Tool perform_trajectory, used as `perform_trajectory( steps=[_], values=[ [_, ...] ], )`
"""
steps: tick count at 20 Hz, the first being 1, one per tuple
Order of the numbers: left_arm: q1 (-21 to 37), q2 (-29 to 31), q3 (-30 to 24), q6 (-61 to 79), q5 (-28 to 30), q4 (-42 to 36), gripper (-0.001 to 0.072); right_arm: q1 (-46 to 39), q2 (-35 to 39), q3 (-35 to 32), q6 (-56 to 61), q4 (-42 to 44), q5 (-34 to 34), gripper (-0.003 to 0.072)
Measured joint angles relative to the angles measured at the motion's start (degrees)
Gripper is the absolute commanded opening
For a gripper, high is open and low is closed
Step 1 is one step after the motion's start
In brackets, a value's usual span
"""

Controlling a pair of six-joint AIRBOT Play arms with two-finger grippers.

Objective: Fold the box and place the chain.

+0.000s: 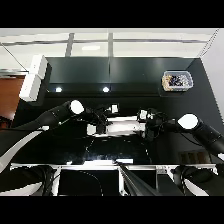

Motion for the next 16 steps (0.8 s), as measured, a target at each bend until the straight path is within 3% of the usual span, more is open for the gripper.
perform_trajectory(
  steps=[10, 16],
  values=[
    [0.0, 0.0, 0.0, 0.5, -0.1, 0.2, 0.0025, -0.8, -6.1, 0.0, -8.3, 5.9, 4.4, 0.0683],
    [0.0, 0.0, 0.0, 0.5, -0.1, 0.2, 0.0025, -0.9, -10.3, 0.0, -11.5, 4.6, 5.0, 0.0684]
  ],
)
